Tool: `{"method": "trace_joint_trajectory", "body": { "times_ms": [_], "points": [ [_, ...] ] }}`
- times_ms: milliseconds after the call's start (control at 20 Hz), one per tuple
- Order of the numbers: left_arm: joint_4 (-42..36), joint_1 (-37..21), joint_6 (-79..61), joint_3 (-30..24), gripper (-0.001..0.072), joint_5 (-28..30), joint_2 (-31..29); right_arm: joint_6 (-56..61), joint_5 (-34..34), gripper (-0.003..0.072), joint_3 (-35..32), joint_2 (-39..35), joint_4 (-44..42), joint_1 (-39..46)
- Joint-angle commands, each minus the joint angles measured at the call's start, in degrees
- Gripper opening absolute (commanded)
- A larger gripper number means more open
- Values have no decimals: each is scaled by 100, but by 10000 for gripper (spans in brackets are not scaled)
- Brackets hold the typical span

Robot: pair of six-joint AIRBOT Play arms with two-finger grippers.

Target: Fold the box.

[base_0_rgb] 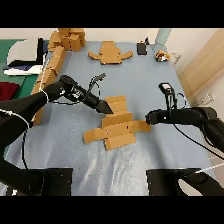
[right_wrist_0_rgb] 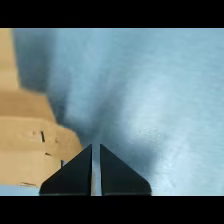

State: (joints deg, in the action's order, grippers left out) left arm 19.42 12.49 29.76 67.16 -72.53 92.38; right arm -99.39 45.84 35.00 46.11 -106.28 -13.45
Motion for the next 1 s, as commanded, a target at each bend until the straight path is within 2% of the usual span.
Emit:
{"method": "trace_joint_trajectory", "body": {
  "times_ms": [0,50,150,400,600,800,950],
  "points": [
    [37,330,-938,-42,12,-39,-136,597,-63,80,170,28,-186,61],
    [35,476,-1211,-103,12,59,-136,597,-61,79,170,39,-402,61],
    [31,704,-1611,-251,10,363,-151,601,-101,4,170,37,-586,61],
    [9,754,-2330,-719,10,1036,-380,841,-492,4,170,39,-704,48],
    [-17,717,-2804,-986,11,1178,-378,839,-382,4,103,37,-855,-98],
    [-17,702,-2879,-1056,11,1200,-378,1106,-247,3,-411,39,-739,-400],
    [-15,695,-2879,-1056,11,1207,-378,1215,162,3,-710,37,-579,-400]
  ]
}}
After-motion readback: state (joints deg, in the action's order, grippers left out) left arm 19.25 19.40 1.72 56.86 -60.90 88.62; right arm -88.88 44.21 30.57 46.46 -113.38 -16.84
